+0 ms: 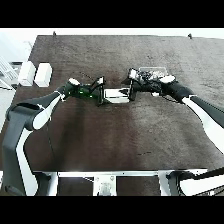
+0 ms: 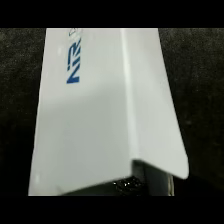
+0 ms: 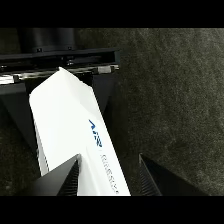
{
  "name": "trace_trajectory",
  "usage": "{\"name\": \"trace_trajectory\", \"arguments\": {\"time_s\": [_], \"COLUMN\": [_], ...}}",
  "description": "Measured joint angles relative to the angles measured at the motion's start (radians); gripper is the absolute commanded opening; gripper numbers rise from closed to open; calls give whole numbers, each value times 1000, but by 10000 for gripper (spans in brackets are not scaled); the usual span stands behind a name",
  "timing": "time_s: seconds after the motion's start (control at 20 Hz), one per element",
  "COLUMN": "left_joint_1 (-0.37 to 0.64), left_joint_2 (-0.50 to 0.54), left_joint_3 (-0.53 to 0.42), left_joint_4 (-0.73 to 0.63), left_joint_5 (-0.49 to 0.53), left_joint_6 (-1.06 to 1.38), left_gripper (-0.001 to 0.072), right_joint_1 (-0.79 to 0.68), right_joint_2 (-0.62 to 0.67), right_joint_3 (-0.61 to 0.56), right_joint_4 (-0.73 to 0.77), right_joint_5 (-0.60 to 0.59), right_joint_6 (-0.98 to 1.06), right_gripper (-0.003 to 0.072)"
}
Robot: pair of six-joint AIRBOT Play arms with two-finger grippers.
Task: Fold the box and place the chain.
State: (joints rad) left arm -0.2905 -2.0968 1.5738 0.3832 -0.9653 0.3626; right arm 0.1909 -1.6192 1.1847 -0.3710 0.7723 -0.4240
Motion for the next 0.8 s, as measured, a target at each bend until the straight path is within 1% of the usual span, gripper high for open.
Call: {"name": "trace_trajectory", "arguments": {"time_s": [0.8], "left_joint_1": [1], "left_joint_2": [0], "left_joint_3": [0], "left_joint_4": [1], "left_joint_5": [-3], "left_joint_6": [0], "left_gripper": [426], "right_joint_1": [1], "right_joint_2": [-30], "right_joint_3": [2], "right_joint_4": [5], "right_joint_5": [10], "right_joint_6": [0], "right_gripper": [407]}}
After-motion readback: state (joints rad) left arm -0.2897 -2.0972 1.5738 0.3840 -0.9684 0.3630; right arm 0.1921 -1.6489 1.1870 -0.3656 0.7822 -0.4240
